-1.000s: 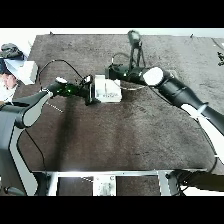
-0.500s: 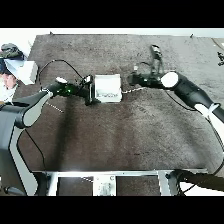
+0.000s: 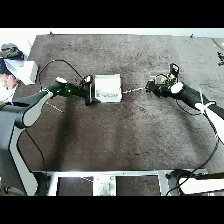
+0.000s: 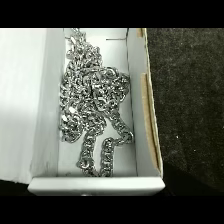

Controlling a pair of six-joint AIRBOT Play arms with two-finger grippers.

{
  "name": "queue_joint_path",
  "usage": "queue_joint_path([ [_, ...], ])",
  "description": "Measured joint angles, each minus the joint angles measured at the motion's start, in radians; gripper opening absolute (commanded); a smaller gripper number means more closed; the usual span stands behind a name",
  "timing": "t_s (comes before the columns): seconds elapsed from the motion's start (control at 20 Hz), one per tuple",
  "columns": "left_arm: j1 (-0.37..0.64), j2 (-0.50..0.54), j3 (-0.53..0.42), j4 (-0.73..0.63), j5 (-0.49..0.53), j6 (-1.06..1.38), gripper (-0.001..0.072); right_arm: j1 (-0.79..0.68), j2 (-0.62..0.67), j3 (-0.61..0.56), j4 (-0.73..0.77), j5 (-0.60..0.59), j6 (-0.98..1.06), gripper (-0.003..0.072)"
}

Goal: Fold the box and place the chain.

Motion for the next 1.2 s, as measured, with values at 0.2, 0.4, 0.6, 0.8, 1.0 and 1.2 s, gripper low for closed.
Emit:
queue_joint_path([
  [0.2,0.0,0.0,0.0,0.0,0.0,0.0,0.0489,-0.01,-0.068,0.032,0.071,-0.082,0.014,0.0347],
  [0.4,0.0,0.0,0.0,0.0,0.0,0.0,0.0489,0.013,-0.133,0.094,0.107,-0.103,0.017,0.0344],
  [0.6,0.0,0.0,0.0,0.0,0.0,0.0,0.0489,0.028,-0.178,0.133,0.143,-0.111,0.018,0.0011],
  [0.8,0.0,0.0,0.0,0.0,0.0,0.0,0.0489,0.037,-0.164,0.145,0.175,-0.098,0.019,0.0009],
  [1.0,0.0,0.0,0.0,0.0,0.0,0.0,0.0489,0.088,-0.036,0.148,0.178,-0.061,-0.019,0.001],
  [1.2,0.0,0.0,0.0,0.0,0.0,0.0,0.0489,0.185,0.144,0.148,0.168,-0.023,-0.084,0.0009],
])
